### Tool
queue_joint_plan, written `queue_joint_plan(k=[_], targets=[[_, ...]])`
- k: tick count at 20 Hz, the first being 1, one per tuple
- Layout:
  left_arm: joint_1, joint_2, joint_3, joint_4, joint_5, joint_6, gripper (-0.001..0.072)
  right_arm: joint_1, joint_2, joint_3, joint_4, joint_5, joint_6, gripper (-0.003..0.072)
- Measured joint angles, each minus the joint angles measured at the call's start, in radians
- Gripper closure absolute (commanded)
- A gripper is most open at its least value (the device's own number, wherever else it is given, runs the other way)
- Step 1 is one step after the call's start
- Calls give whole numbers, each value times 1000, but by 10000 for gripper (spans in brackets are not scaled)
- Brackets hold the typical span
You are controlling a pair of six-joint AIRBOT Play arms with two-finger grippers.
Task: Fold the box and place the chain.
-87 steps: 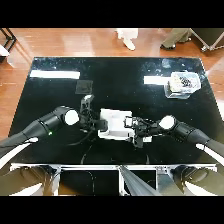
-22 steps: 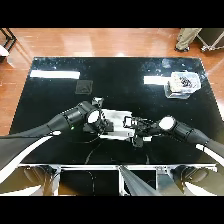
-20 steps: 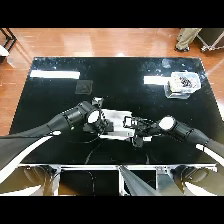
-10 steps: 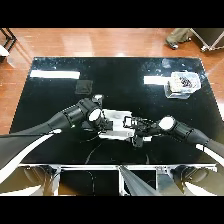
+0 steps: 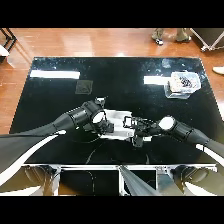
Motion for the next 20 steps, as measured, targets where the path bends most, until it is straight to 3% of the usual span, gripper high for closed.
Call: queue_joint_plan(k=[1,3,4,5,6,9,16,17,18,19,20], targets=[[-1,-1,0,4,-3,-4,657,0,0,0,0,0,0,356],[-2,-1,0,3,-1,-3,687,0,0,0,0,0,0,354],[-2,-1,0,3,0,-3,687,0,0,0,0,0,0,266],[-2,-1,0,3,0,-3,687,0,0,0,0,0,1,48],[-2,-1,0,3,2,-2,687,0,2,0,-1,2,3,-18],[-2,-1,0,-2,19,1,687,0,30,-1,-56,2,51,-18],[-3,-1,1,6,14,1,687,-25,147,0,-347,66,230,-7],[-3,-1,1,6,12,0,687,-27,153,0,-358,66,240,57],[-3,-1,1,7,11,1,687,-29,156,0,-357,66,245,216],[-3,-1,1,8,11,0,687,-31,159,0,-349,66,246,271],[-3,-1,1,8,11,0,687,-32,161,0,-335,65,251,271]])
